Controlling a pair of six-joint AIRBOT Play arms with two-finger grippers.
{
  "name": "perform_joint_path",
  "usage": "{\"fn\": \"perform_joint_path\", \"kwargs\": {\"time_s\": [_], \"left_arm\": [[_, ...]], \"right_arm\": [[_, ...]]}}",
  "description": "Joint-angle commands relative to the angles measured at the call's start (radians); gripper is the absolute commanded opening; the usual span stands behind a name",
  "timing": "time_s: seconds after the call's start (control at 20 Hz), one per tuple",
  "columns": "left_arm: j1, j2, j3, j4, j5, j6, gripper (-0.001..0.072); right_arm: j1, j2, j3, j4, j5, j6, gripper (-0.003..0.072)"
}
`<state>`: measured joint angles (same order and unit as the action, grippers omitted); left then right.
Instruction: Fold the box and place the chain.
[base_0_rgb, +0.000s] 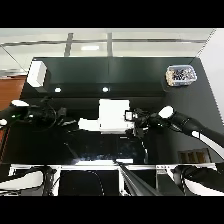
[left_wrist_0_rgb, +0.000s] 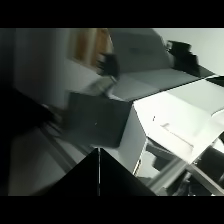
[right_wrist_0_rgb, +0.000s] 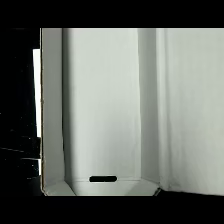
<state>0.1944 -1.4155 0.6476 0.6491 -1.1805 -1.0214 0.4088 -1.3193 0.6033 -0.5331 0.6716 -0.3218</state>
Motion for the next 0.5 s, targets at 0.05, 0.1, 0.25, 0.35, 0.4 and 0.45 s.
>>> {"fn": "perform_joint_path", "kwargs": {"time_s": [0.05,0.1,0.25,0.35,0.4,0.45], "left_arm": [[-0.150,-0.074,0.001,-0.037,0.047,0.001,0.0025],[-0.179,-0.077,0.004,-0.039,0.047,0.009,0.0025],[-0.233,-0.077,0.016,-0.043,0.026,0.067,0.0026],[-0.240,-0.077,0.023,-0.082,-0.011,0.153,0.0026],[-0.238,-0.077,0.027,-0.105,-0.030,0.184,0.0026],[-0.238,-0.077,0.032,-0.112,-0.038,0.196,0.0029]], "right_arm": [[0.001,0.000,0.001,0.000,0.000,0.000,0.0366],[0.001,0.000,0.001,0.000,0.000,0.000,0.0366],[0.001,0.000,0.001,0.000,0.000,0.000,0.0366],[0.001,0.000,0.001,0.000,0.000,0.000,0.0367],[0.001,0.000,0.001,0.000,0.000,0.000,0.0366],[0.001,0.000,0.001,0.000,0.000,0.000,0.0366]]}}
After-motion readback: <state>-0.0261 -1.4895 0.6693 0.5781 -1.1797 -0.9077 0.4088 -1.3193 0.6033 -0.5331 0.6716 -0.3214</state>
